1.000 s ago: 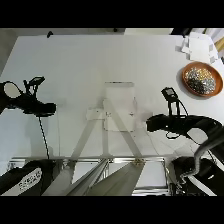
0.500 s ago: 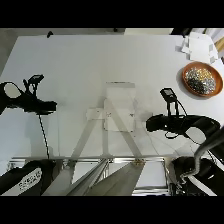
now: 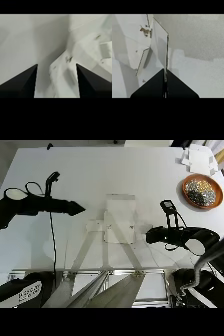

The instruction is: Fold the box and place the chain.

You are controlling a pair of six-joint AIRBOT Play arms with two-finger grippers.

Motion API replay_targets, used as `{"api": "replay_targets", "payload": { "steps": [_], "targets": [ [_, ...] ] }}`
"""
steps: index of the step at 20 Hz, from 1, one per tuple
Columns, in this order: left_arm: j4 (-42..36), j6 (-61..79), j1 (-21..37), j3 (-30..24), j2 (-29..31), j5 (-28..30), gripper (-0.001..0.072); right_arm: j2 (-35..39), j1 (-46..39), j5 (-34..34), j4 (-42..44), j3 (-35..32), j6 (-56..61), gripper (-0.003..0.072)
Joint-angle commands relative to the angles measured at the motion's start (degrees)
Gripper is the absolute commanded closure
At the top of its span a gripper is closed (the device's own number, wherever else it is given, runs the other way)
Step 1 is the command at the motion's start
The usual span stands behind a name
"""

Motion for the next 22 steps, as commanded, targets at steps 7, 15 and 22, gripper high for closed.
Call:
{"api": "replay_targets", "payload": {
  "steps": [7, 15, 22],
  "targets": [
    [-5.4, 10.7, -10.1, 14.7, -22.8, -9.4, 0.0175, -0.2, 0.1, -0.2, 0.0, 0.0, 0.0, 0.0665],
    [-9.5, 17.1, -12.7, 14.7, -27.5, -4.8, 0.0176, -0.2, 0.1, -0.1, 0.0, 0.0, 0.0, 0.0665],
    [-11.2, 22.9, -13.4, 14.7, -29.9, -7.5, 0.0292, -0.2, 0.1, 0.0, 0.0, 0.0, 0.0, 0.0665]
  ]
}}
